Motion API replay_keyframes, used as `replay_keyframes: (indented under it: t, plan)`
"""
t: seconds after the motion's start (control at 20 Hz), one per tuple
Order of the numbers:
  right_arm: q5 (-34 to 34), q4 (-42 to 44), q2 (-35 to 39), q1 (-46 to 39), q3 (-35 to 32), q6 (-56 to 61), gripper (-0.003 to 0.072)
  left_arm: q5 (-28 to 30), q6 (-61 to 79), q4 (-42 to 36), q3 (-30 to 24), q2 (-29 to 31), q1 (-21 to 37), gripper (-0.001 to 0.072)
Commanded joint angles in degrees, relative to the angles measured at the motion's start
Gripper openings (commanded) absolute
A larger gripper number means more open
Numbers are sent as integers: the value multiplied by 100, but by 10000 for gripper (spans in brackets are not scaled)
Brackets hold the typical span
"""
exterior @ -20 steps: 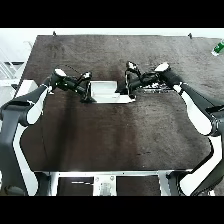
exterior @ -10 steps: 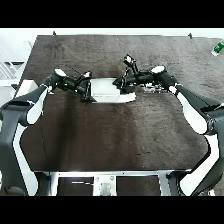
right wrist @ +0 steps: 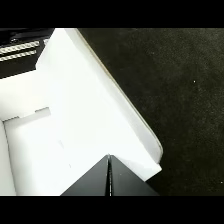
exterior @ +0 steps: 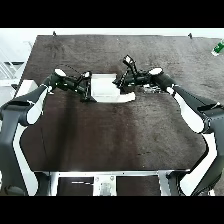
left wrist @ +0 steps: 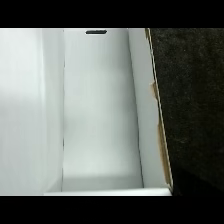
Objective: Fold the box and place the chain.
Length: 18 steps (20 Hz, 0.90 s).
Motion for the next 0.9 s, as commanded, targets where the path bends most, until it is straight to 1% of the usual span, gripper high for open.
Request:
replay_keyframes:
  t: [0.0,0.1,0.15,0.25,0.35,0.45,0.65,0.85]
  plan:
    - [354,160,-17,39,149,15,10,-4,4,2,4,2,-4,510]
    - [656,450,-17,42,341,15,11,-4,7,2,2,2,-4,510]
    - [634,535,-17,55,413,15,10,-4,4,2,4,2,-4,510]
    - [424,638,-20,90,459,13,10,-4,4,2,2,2,-4,510]
    - [-22,584,-90,140,457,31,11,-4,4,0,4,2,-4,510]
    - [-42,553,-229,144,457,175,10,-4,4,-2,4,0,-4,510]
    - [-55,17,-481,142,457,428,10,-4,4,-2,2,0,-4,510]
    - [-46,-251,-597,153,457,468,10,-2,4,-2,2,2,-4,510]
